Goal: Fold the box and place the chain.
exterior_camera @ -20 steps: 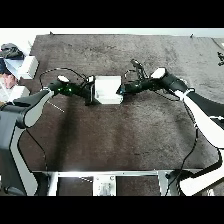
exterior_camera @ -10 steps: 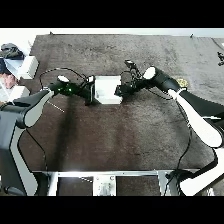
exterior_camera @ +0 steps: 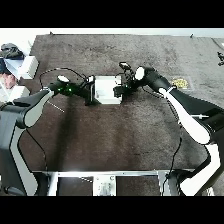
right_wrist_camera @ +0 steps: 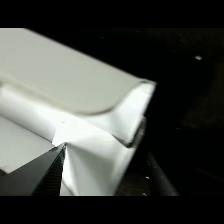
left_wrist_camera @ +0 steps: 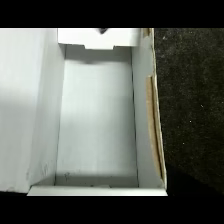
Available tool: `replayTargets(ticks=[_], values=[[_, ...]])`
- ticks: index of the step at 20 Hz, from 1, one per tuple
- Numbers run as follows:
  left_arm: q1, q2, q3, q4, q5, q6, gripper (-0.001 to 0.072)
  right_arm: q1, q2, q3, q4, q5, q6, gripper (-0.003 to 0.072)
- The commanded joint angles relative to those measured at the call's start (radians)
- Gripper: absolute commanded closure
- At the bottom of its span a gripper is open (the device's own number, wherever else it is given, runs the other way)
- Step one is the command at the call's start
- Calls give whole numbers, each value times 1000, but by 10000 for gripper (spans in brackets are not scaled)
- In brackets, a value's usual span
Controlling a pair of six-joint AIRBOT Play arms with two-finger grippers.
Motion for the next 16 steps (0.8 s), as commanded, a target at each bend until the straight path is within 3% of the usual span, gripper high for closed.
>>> replayTargets(ticks=[1,11,16], values=[[-1,-1,0,0,0,0,586,21,-11,14,-67,14,63,195],[-1,-1,0,0,0,0,586,65,-147,309,-280,315,264,191],[-1,-1,0,0,0,0,586,71,-168,322,-355,338,349,192]])
